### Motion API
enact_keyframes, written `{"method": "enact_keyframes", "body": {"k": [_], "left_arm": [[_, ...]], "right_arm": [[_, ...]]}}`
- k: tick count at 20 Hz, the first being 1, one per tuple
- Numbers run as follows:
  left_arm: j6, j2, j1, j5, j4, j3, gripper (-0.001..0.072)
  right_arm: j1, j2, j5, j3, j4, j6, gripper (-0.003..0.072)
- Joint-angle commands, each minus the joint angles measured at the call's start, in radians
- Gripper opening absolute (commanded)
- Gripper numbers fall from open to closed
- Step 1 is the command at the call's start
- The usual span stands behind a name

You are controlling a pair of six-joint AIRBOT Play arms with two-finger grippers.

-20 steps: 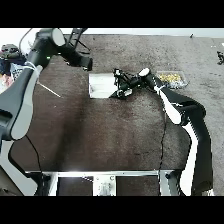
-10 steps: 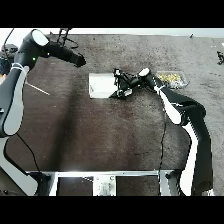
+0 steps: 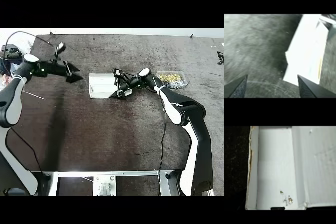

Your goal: Fold the box and place the chain.

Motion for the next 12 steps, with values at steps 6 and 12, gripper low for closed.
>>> {"method": "enact_keyframes", "body": {"k": [6,12], "left_arm": [[0.371,-0.136,-0.03,-0.106,-0.036,-0.012,0.072],[0.38,-0.144,-0.057,-0.11,0.027,-0.012,0.072]], "right_arm": [[0.001,0.001,0.0,0.0,0.0,0.0,0.0503],[0.001,0.001,0.0,0.0,0.0,0.0,0.0504]]}}
